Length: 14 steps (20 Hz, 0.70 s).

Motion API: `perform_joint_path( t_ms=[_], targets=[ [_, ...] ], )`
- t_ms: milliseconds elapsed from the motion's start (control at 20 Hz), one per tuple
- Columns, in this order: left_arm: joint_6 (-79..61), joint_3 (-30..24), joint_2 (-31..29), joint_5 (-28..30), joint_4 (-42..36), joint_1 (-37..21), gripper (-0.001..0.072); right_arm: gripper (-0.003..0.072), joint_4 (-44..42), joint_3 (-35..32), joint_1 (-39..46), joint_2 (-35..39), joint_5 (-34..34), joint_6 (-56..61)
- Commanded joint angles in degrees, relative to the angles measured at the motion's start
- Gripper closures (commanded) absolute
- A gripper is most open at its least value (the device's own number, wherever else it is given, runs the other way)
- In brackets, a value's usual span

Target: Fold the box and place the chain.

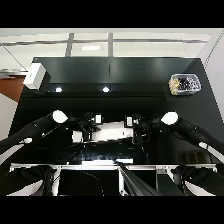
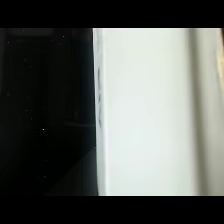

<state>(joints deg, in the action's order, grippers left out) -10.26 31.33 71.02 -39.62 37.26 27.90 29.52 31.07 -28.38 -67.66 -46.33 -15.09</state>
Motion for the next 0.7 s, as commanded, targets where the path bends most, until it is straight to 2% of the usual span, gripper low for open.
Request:
perform_joint_path(
  t_ms=[0, 250, 450, 650],
  targets=[
    [-0.02, 0.13, -0.04, 0.2, -0.2, 0.02, 0.0681, -0.0021, -2.67, -0.02, -0.72, -2.71, -0.55, -3.82],
    [-0.04, 0.13, -0.04, 0.22, -0.2, 0.02, 0.0681, -0.002, -2.12, 0.04, -1.57, -4.39, 0.66, -2.71],
    [-0.04, 0.13, -0.04, 0.22, -0.2, 0.02, 0.0681, -0.0019, 3.74, 0.04, -4.61, -4.61, 4.66, 4.13],
    [-0.04, 0.13, -0.04, 0.2, -0.2, 0.02, 0.0681, -0.0018, 3.76, 0.07, -4.68, -4.7, 5.05, 4.44]
  ],
)
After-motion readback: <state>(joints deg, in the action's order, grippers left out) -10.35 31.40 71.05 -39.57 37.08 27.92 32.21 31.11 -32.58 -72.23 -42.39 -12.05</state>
